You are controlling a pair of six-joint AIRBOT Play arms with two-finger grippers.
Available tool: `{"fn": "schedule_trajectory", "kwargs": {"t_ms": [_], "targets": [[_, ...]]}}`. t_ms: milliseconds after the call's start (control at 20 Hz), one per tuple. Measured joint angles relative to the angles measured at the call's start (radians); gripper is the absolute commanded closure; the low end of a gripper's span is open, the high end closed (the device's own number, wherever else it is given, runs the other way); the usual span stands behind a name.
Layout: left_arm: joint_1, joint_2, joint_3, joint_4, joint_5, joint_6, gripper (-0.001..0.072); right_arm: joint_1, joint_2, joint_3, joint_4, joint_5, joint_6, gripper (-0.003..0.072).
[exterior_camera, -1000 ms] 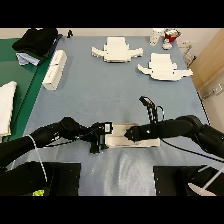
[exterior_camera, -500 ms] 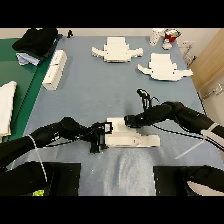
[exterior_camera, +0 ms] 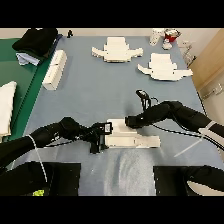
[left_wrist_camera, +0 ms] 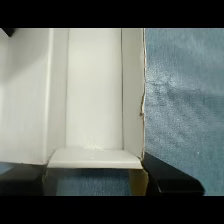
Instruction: Fold the box.
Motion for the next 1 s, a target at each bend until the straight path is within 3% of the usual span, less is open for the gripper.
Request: {"fn": "schedule_trajectory", "kwargs": {"t_ms": [200,400,450,550,600,750,1000], "targets": [[0.000,0.000,0.000,0.000,0.001,0.000,0.0241,0.000,0.147,0.000,-0.063,-0.060,-0.073,0.0680],[0.000,0.000,0.000,0.000,0.001,-0.001,0.0241,0.000,0.338,-0.029,-0.169,-0.206,-0.163,0.0667],[0.000,0.000,0.000,0.000,0.001,-0.001,0.0241,0.000,0.389,-0.056,-0.184,-0.243,-0.218,0.0565],[0.000,0.000,0.000,0.000,0.002,-0.001,0.0241,0.000,0.480,-0.124,-0.195,-0.301,-0.355,0.0125],[0.000,0.000,0.000,0.000,0.002,-0.001,0.0241,0.000,0.515,-0.161,-0.201,-0.321,-0.426,0.0016],[0.000,0.000,0.000,0.000,0.002,-0.002,0.0241,0.000,0.573,-0.265,-0.209,-0.328,-0.652,0.0018],[0.000,0.000,0.000,0.000,0.002,-0.002,0.0241,0.000,0.524,-0.337,-0.202,-0.169,-0.913,0.0038]]}}
